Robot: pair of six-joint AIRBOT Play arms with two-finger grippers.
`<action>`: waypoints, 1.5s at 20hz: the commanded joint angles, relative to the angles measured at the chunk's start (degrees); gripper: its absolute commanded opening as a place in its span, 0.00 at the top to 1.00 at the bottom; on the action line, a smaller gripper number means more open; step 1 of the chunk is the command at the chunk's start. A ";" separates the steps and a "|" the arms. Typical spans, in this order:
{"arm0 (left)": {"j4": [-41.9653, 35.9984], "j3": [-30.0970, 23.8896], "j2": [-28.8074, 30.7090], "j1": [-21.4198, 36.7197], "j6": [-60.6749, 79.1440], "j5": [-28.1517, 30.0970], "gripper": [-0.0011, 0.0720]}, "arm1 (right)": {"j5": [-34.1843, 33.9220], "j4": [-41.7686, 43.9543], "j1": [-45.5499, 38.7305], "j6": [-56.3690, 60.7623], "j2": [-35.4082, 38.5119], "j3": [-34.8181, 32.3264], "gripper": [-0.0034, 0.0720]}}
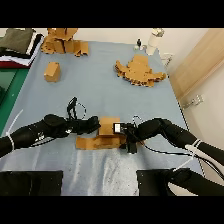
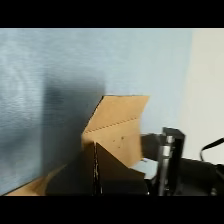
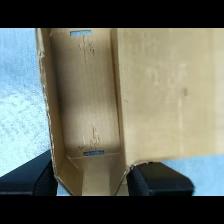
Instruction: Fold the box.
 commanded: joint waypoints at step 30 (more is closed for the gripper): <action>42.01 3.87 19.80 17.38 22.82 -40.30 0.97 | 0.00 -0.15 0.00 0.00 0.00 0.02 0.29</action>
